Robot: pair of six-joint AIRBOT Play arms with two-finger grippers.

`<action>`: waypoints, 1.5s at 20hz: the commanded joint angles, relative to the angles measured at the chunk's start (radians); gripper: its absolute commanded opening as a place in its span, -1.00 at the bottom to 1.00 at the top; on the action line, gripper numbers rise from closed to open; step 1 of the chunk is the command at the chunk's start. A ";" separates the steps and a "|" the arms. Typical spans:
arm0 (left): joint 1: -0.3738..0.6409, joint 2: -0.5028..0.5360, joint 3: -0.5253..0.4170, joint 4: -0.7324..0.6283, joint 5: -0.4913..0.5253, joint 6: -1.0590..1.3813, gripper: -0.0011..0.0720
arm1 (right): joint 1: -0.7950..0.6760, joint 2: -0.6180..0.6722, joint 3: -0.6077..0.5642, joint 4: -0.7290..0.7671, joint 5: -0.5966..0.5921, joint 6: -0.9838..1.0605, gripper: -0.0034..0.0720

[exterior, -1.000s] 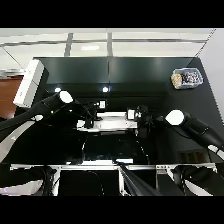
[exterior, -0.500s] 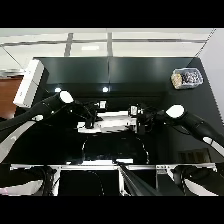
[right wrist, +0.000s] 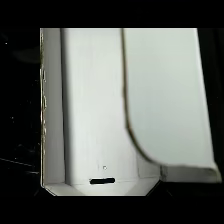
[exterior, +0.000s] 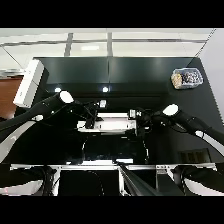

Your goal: Fold the box and place the chain.

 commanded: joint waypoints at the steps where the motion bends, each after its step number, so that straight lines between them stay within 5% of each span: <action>1: 0.000 0.000 0.001 0.000 0.002 -0.002 -0.89 | 0.008 -0.013 0.000 -0.008 -0.003 0.000 0.76; 30: 0.000 0.000 0.001 0.000 0.002 -0.002 -0.89 | 0.057 -0.024 0.007 -0.117 -0.076 0.111 0.76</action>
